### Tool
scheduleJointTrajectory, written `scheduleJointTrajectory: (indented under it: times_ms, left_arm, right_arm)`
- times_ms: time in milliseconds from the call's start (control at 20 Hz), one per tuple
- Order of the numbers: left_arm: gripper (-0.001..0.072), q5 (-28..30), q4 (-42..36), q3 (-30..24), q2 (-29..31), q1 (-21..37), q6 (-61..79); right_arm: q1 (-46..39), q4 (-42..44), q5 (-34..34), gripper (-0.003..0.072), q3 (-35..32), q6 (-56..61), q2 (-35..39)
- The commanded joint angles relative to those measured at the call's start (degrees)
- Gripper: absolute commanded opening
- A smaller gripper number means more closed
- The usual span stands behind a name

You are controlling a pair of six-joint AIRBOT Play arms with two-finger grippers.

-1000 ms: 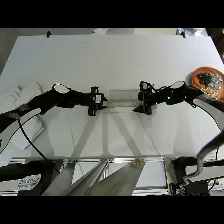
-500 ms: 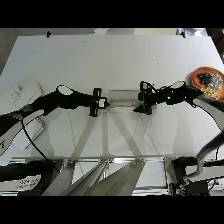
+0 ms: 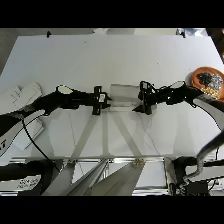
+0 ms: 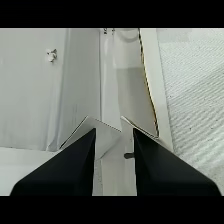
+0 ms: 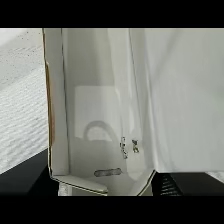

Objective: Fold the box and place the chain.

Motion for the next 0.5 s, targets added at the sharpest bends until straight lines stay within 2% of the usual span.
scheduleJointTrajectory:
  times_ms: [0,50,150,200,400,450]
  left_arm:
    - [0.0289,-0.3,-0.9,0.0,-0.8,0.0,-0.1]
    - [0.0296,-0.4,-0.9,0.0,-1.1,0.0,-0.2]
    - [0.0482,-1.1,-1.2,0.0,-1.3,0.0,-0.5]
    - [0.0524,-1.0,-2.1,0.0,-1.4,0.0,-2.0]
    - [0.0513,-1.0,-3.3,0.0,-1.4,0.0,-2.9]
    - [0.0434,-1.1,-3.2,0.0,-1.2,0.0,-3.0]
  right_arm:
    - [0.0,-0.1,0.1,0.0398,0.0,0.0,0.0]
    - [0.0,-0.1,0.1,0.0398,0.0,0.0,0.0]
    - [0.0,-0.1,0.1,0.0398,0.0,0.0,0.0]
    - [0.0,-0.1,0.1,0.0398,0.0,0.0,0.0]
    - [0.0,-0.1,0.1,0.0398,0.0,0.0,0.0]
    - [0.0,-0.1,0.1,0.0398,0.0,0.0,0.0]
